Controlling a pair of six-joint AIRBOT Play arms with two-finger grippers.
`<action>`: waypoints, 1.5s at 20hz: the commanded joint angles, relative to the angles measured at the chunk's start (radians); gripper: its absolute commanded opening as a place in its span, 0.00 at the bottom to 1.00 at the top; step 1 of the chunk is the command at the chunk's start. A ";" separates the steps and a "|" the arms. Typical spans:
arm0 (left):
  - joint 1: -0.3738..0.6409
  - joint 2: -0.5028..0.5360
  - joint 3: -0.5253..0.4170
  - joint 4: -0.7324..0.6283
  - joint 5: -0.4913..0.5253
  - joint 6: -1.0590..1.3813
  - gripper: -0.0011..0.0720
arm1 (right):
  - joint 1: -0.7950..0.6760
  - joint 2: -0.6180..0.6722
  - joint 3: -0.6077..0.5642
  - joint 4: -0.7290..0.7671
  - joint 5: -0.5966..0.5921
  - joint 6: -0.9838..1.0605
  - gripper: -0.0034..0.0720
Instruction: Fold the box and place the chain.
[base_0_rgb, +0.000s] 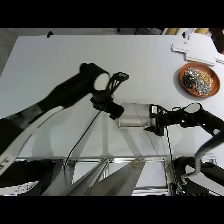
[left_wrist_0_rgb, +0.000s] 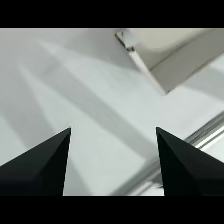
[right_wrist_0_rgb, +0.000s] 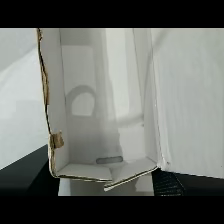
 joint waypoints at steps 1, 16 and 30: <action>0.099 0.149 -0.189 -0.090 0.140 0.705 0.86 | 0.000 0.001 0.000 0.000 0.000 0.000 0.50; 0.181 -0.036 -0.573 -0.865 0.601 2.024 0.97 | 0.000 0.001 0.000 0.000 0.000 0.000 0.50; 0.112 -0.109 -0.573 -0.992 0.631 1.954 0.97 | 0.000 0.001 0.000 0.001 0.000 0.000 0.50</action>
